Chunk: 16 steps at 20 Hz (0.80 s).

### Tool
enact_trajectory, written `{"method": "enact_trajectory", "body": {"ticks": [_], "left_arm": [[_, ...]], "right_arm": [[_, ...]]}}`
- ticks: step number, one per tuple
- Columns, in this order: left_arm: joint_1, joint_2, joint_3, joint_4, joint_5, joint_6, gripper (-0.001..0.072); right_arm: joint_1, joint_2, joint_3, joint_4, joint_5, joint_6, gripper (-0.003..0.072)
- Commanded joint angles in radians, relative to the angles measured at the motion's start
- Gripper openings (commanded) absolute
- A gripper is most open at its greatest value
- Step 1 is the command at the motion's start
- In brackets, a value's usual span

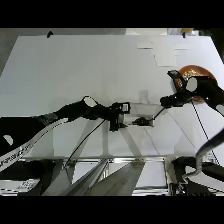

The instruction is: Fold the box and place the chain.

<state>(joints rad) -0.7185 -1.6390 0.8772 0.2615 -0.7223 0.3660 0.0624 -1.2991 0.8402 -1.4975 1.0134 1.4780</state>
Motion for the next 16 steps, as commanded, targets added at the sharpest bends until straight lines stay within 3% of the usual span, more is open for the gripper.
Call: {"method": "enact_trajectory", "body": {"ticks": [1,7,8,9,11,16], "left_arm": [[0.0,0.0,0.0,0.0,0.0,0.0,0.0333],[0.0,0.0,0.0,0.0,0.0,0.0,0.0333],[0.0,0.0,0.0,0.0,0.0,0.0,0.0333],[0.0,0.0,0.0,0.0,0.0,0.0,0.0333],[0.0,0.0,0.0,0.0,0.0,0.0,0.0333],[0.0,0.0,0.0,0.0,0.0,0.0,0.0333]], "right_arm": [[0.001,-0.02,-0.01,-0.007,-0.034,0.011,0.0337],[0.001,-0.091,-0.012,-0.006,-0.005,0.018,0.0335],[0.001,-0.093,-0.016,-0.006,-0.005,0.018,0.0288],[0.001,-0.093,-0.02,-0.006,-0.005,0.018,0.0149],[0.001,-0.092,-0.021,-0.006,-0.004,0.017,0.0041],[0.001,0.009,-0.021,-0.006,0.016,0.009,0.0015]]}}
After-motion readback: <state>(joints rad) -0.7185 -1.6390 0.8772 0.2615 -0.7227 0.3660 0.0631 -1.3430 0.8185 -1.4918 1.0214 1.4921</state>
